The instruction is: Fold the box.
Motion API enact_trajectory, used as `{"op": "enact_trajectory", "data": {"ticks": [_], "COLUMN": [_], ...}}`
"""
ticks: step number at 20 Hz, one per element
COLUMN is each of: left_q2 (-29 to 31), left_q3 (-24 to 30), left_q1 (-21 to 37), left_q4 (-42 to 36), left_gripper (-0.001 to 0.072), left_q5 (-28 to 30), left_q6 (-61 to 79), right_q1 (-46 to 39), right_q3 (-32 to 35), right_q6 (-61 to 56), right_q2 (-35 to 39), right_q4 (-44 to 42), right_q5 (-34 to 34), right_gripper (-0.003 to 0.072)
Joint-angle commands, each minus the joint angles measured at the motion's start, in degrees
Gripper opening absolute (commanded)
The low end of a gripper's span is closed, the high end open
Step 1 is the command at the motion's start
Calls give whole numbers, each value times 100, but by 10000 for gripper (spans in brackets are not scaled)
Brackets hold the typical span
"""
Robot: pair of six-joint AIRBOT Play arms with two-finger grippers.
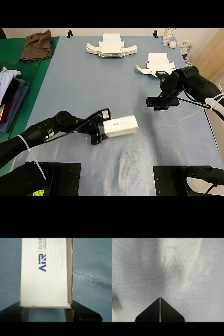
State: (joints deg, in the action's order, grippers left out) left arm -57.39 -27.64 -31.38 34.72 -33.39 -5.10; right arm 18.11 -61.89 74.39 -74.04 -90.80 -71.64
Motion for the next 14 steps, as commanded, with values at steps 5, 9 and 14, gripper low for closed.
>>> {"op": "enact_trajectory", "data": {"ticks": [5,9,14], "left_q2": [-813,-2546,-4135], "left_q3": [-1600,-3340,-5090], "left_q1": [2852,4140,4686], "left_q4": [2063,2065,2085], "left_gripper": [377,378,377], "left_q5": [269,114,22], "left_q6": [-2802,-2988,-3204], "right_q1": [-4,-4,-4], "right_q3": [-4,-4,-4], "right_q6": [0,0,0], "right_q2": [-4,-4,-4], "right_q4": [-2,-2,-2], "right_q5": [0,2,2], "right_gripper": [18,17,17]}}
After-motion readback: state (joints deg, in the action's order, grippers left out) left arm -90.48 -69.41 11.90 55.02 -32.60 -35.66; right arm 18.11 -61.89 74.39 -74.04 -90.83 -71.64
